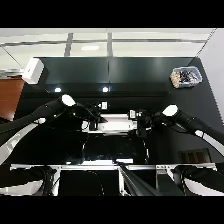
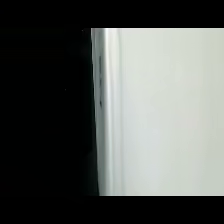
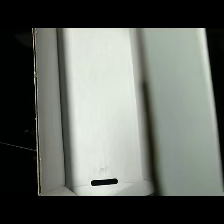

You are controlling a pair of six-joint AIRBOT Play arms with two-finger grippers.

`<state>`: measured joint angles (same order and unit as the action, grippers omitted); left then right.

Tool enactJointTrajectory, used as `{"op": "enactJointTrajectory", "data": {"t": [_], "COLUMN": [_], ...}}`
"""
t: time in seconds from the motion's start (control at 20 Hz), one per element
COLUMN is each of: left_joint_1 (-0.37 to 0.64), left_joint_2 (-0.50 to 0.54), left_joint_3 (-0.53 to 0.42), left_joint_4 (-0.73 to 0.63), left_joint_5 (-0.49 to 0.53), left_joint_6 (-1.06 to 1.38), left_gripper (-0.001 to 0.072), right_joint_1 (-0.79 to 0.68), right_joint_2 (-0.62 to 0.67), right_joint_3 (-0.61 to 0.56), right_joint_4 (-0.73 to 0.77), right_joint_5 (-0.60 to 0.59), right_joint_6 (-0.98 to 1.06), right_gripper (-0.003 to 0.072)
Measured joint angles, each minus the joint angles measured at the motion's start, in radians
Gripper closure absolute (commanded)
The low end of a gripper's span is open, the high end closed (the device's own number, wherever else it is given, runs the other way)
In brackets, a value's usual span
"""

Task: Fold the box and place the chain.

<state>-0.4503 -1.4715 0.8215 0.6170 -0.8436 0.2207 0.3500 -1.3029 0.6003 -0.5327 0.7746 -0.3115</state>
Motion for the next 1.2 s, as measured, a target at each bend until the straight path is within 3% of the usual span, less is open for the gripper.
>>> {"op": "enactJointTrajectory", "data": {"t": [1.2], "left_joint_1": [0.000], "left_joint_2": [0.000], "left_joint_3": [0.000], "left_joint_4": [0.000], "left_joint_5": [0.003], "left_joint_6": [-0.001], "left_gripper": [0.0683], "right_joint_1": [0.004], "right_joint_2": [-0.008], "right_joint_3": [0.000], "right_joint_4": [-0.043], "right_joint_5": [-0.027], "right_joint_6": [0.055], "right_gripper": [0.0093]}}
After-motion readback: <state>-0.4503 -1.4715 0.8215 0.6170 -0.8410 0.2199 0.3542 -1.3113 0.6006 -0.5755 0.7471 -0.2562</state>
